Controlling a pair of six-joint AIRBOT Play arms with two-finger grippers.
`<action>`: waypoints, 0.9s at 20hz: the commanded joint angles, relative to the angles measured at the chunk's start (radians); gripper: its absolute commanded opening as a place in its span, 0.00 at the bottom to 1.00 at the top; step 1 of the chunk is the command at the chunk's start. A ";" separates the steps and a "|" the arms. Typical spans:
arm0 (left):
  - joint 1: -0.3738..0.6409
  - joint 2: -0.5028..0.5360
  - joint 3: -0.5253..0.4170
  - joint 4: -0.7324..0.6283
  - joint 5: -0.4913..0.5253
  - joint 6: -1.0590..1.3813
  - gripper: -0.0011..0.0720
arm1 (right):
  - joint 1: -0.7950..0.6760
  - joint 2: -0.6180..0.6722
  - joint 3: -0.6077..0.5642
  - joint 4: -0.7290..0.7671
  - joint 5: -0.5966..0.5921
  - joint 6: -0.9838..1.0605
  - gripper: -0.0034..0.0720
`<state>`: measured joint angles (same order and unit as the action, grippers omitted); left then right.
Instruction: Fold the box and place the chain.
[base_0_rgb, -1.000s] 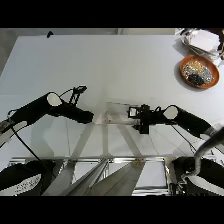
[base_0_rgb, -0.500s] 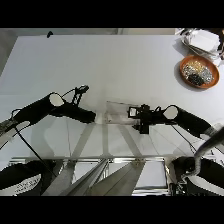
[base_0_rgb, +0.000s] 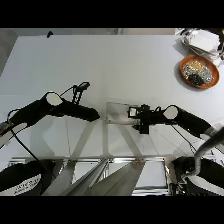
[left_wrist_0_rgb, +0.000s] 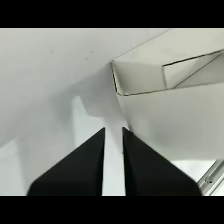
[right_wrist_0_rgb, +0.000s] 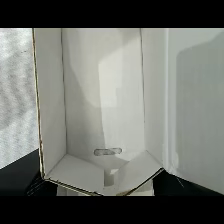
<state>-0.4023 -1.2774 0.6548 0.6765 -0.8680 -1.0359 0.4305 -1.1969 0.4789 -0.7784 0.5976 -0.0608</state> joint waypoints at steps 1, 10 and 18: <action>-0.002 0.029 0.000 -0.048 0.003 0.049 0.26 | 0.000 0.000 0.000 0.000 0.000 0.000 0.59; -0.015 0.029 0.000 -0.110 -0.021 0.139 0.41 | 0.000 0.000 0.000 0.000 0.000 0.000 0.59; -0.037 0.026 0.000 -0.117 0.040 0.116 0.55 | 0.000 0.000 0.000 0.000 0.000 0.000 0.59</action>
<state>-0.4297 -1.2510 0.6548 0.5613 -0.8574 -0.9043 0.4305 -1.1969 0.4789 -0.7784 0.5976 -0.0608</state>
